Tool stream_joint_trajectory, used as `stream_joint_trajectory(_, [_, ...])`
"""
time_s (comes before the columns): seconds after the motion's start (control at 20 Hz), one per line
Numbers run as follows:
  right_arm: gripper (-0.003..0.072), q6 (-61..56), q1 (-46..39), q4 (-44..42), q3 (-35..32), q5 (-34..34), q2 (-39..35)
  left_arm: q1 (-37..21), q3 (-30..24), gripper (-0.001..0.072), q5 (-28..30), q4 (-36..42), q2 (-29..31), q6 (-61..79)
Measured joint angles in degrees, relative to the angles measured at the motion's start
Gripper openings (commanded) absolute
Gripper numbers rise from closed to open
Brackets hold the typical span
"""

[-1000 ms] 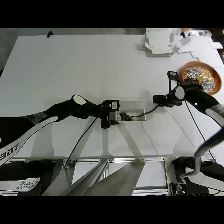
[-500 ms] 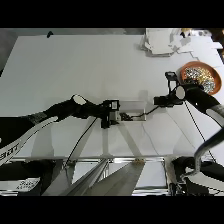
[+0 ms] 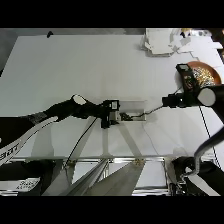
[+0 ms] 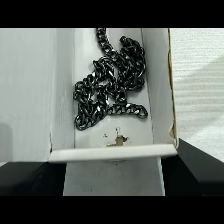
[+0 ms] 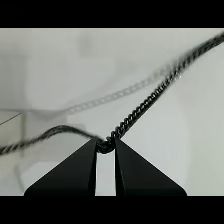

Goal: Fold the box and place the chain.

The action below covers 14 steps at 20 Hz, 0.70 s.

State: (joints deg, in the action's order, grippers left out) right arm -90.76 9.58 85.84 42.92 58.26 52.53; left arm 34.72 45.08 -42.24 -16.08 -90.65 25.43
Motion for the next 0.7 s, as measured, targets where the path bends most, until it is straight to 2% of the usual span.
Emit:
stream_joint_trajectory(0.25, [0.0016,5.4,1.01,-15.15,0.0,2.89,-12.33,0.0,0.0,0.007,0.0,-0.02,0.0,0.0])
stream_joint_trajectory(0.4, [0.0016,7.45,5.86,-22.27,0.0,1.62,-16.76,0.0,0.0,0.007,0.0,0.0,0.0,0.0])
stream_joint_trajectory(0.55, [0.0016,8.28,12.79,-24.22,0.0,-3.19,-17.79,0.0,0.0,0.007,0.0,-0.02,0.0,0.0])
stream_joint_trajectory(0.7, [0.0016,8.55,18.62,-24.52,0.0,-8.61,-14.86,0.0,0.0,0.007,0.0,-0.02,0.0,0.0])
